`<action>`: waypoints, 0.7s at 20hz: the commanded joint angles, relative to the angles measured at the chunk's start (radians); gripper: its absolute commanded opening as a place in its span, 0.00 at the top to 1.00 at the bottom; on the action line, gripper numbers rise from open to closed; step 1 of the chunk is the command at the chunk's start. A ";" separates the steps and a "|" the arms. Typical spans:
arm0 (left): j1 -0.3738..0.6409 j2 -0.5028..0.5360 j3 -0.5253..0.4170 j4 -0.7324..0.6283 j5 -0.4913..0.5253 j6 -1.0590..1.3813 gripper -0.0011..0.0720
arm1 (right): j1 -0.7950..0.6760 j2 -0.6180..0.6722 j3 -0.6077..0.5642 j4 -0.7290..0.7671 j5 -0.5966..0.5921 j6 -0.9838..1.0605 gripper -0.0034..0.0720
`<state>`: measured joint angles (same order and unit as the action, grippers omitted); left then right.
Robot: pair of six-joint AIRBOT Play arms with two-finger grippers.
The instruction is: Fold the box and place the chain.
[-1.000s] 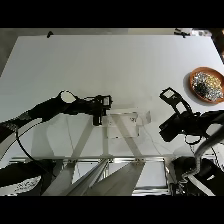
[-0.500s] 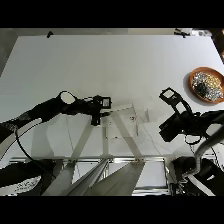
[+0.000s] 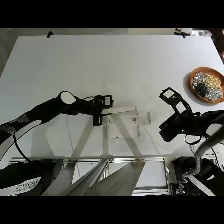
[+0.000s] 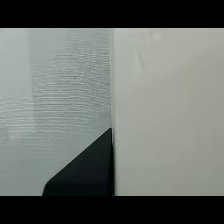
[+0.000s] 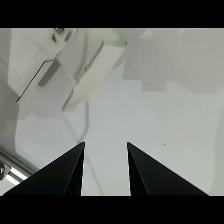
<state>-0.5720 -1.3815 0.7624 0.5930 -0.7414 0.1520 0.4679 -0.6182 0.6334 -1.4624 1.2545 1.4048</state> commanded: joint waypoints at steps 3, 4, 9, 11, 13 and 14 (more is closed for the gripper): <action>-0.110 0.013 0.079 0.407 0.001 -0.401 0.98 | 0.000 0.000 0.000 0.000 -0.017 0.000 0.56; -0.116 0.013 0.086 0.411 0.002 -0.421 0.98 | 0.000 0.001 0.000 0.001 -0.017 0.000 0.56; -0.113 0.000 0.089 0.415 0.005 -0.489 0.98 | 0.000 0.001 0.000 0.001 -0.017 0.000 0.56; -0.114 -0.021 0.089 0.414 0.005 -0.493 0.98 | 0.000 0.001 0.000 0.000 -0.017 0.000 0.56; -0.116 -0.040 0.089 0.414 0.006 -0.493 0.98 | 0.000 0.000 0.000 0.000 -0.017 0.000 0.56; -0.116 -0.045 0.089 0.414 0.009 -0.493 0.98 | 0.000 0.000 0.000 0.000 -0.017 0.000 0.56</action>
<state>-0.6849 -1.4052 0.8509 0.9920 -0.7357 -0.3202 0.4679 -0.6182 0.6334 -1.4620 1.2377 1.4048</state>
